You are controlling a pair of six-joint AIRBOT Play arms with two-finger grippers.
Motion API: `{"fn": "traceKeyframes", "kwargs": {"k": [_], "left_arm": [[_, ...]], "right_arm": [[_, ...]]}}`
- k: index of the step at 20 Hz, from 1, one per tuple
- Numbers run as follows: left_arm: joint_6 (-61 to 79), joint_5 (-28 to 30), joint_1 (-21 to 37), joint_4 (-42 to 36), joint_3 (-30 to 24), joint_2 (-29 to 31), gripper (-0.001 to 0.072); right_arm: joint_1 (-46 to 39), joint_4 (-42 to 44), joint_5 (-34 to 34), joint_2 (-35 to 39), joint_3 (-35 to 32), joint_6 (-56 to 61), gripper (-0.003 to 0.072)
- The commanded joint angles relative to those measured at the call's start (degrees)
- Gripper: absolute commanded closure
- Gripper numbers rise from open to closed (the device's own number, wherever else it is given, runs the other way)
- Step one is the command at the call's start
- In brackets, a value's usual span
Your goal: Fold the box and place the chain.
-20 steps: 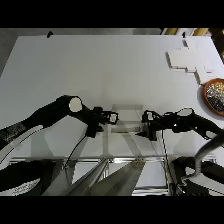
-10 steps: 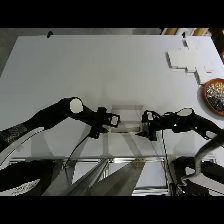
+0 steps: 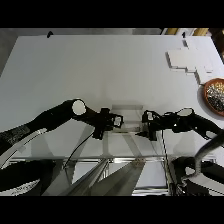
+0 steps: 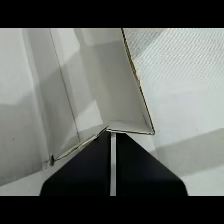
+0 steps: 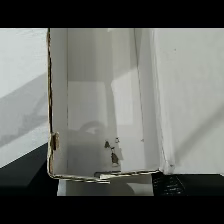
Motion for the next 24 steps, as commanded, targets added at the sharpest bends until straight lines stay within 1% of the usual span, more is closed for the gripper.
{"fn": "traceKeyframes", "kwargs": {"k": [1,4,5,6,7,9,11,12,13,14,15,18,19,21,22,24], "left_arm": [[0.0,2.5,-1.1,-2.3,0.0,-0.4,0.0677],[0.0,3.5,-2.1,-3.8,0.0,-0.7,0.0669],[0.0,3.4,-2.3,-3.9,0.0,-1.0,0.0619],[0.0,3.6,-2.6,-3.9,0.0,-1.4,0.0516],[0.0,3.8,-3.0,-3.8,0.0,-1.9,0.0474],[0.0,4.4,-3.8,-3.8,0.0,-2.9,0.0466],[-0.3,5.1,-4.3,-3.6,0.0,-3.3,0.0262],[-0.5,5.3,-4.3,-3.6,0.0,-3.3,0.0235],[-0.7,5.3,-4.3,-3.3,0.0,-3.3,0.0234],[-1.7,5.4,-4.2,-2.4,0.0,-3.1,0.0202],[-3.5,5.8,-4.1,-1.0,0.0,-2.9,0.0186],[-7.5,5.5,-4.1,2.2,0.0,-1.9,0.0190],[-8.8,5.1,-4.1,2.7,0.0,-0.9,0.0214],[-11.5,3.1,-4.1,3.1,0.0,1.8,0.0237],[-14.1,1.7,-4.0,4.0,0.0,3.6,0.0346],[-20.1,-1.6,-3.1,7.5,0.0,7.6,0.0589]], "right_arm": [[0.0,0.0,0.0,0.0,0.0,0.0,0.0349],[0.0,0.0,0.0,0.0,0.0,0.0,0.0349],[0.0,0.0,0.0,0.0,0.0,0.0,0.0349],[0.0,0.0,0.0,0.0,0.0,0.0,0.0349],[0.0,0.0,0.0,0.0,0.0,0.0,0.0349],[0.0,0.0,0.0,0.0,0.0,0.0,0.0349],[0.0,0.0,0.0,0.0,0.0,0.0,0.0349],[0.0,0.0,0.0,0.0,0.0,0.0,0.0349],[0.0,0.0,0.0,0.0,0.0,0.0,0.0349],[0.0,0.0,0.0,0.0,0.0,0.0,0.0349],[0.0,0.0,0.0,0.0,0.0,0.0,0.0349],[0.0,0.0,0.0,0.0,0.0,0.0,0.0349],[0.0,0.0,0.0,0.0,0.0,0.0,0.0349],[0.0,0.0,0.0,0.0,0.0,0.0,0.0349],[0.0,0.0,0.0,0.0,0.0,0.0,0.0349],[0.0,0.0,0.0,0.0,0.0,0.0,0.0349]]}}
